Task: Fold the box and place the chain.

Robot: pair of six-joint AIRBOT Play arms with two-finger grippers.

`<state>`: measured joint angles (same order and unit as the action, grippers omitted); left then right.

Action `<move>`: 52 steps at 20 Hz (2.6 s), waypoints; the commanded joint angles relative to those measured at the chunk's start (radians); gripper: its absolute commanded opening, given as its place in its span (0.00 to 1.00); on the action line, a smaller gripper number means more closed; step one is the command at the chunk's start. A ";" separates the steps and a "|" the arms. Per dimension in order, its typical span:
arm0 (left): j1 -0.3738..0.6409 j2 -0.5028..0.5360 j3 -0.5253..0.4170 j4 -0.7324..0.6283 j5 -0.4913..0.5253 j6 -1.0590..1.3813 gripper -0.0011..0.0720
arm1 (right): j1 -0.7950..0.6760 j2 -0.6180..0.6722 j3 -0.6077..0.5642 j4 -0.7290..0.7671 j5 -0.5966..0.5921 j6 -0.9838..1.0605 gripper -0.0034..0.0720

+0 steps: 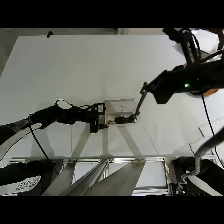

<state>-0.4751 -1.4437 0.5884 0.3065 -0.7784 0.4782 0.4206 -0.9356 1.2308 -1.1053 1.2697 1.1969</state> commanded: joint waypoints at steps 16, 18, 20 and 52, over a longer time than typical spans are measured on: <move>0.000 0.001 0.000 0.000 0.000 0.000 0.30 | 0.191 -0.430 -0.287 0.048 -0.372 -0.002 0.22; 0.000 0.001 0.000 0.000 0.000 0.000 0.30 | 0.191 -0.438 -0.286 0.047 -0.365 -0.002 0.31; 0.000 0.001 0.000 0.000 0.000 0.000 0.30 | 0.188 -0.404 -0.286 0.047 -0.343 -0.003 0.32; 0.000 0.001 0.000 0.000 -0.003 0.000 0.30 | -0.148 -0.444 -0.516 0.290 -0.311 -1.498 0.55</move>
<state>-0.4751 -1.4437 0.5884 0.3069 -0.7822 0.4782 0.2710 -1.3773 0.7200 -0.8124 0.9524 -0.3573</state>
